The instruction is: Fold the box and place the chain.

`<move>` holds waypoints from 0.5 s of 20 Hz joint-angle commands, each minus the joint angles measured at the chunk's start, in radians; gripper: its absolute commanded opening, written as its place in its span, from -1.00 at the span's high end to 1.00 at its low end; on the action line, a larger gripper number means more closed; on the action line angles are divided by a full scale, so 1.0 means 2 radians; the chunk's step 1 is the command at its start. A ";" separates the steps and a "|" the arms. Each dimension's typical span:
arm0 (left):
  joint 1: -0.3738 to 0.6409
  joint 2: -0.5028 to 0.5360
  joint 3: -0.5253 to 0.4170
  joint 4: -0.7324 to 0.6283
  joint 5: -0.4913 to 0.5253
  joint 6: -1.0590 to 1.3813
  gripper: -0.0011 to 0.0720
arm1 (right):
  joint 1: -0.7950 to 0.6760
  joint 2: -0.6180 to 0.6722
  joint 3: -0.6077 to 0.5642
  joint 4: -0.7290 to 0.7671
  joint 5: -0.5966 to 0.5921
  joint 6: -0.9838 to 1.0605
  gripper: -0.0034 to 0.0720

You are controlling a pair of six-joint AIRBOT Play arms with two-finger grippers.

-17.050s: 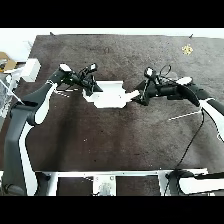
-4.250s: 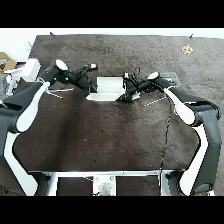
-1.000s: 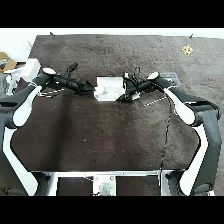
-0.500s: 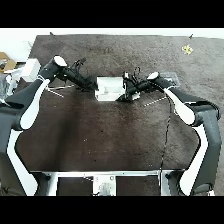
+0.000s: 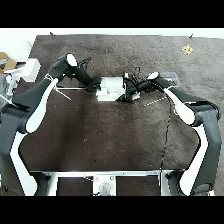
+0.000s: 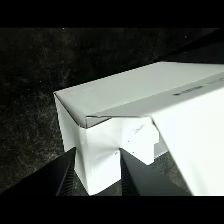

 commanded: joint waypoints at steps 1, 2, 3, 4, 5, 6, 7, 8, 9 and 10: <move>-0.013 0.000 0.004 0.032 0.009 -0.027 0.15 | 0.000 0.000 0.000 0.000 0.000 0.000 -0.27; -0.016 0.000 0.004 0.036 0.010 -0.033 0.14 | 0.000 0.000 0.000 0.000 0.000 0.000 -0.27; -0.018 0.000 0.004 0.045 0.011 -0.041 0.15 | 0.000 0.000 0.000 0.000 0.000 0.000 -0.27; -0.020 0.000 0.004 0.052 0.011 -0.047 0.15 | 0.000 0.000 0.000 0.000 0.000 0.000 -0.27; -0.024 0.000 0.004 0.062 0.010 -0.050 0.15 | 0.000 0.000 0.000 0.000 0.000 0.000 -0.27; -0.029 -0.001 0.008 0.078 0.007 -0.058 0.14 | 0.000 0.000 0.000 0.000 0.000 0.000 -0.27; -0.037 -0.001 0.012 0.106 0.003 -0.077 0.15 | 0.000 0.000 0.000 0.000 0.000 0.000 -0.27; -0.045 -0.001 0.017 0.132 -0.001 -0.095 0.15 | 0.000 0.000 0.000 0.000 0.000 0.000 -0.27; -0.053 -0.003 0.023 0.157 -0.007 -0.112 0.15 | 0.000 0.000 0.000 0.000 0.000 0.000 -0.27; -0.060 -0.006 0.029 0.174 -0.014 -0.123 0.15 | 0.000 0.000 0.000 0.000 0.000 0.000 -0.27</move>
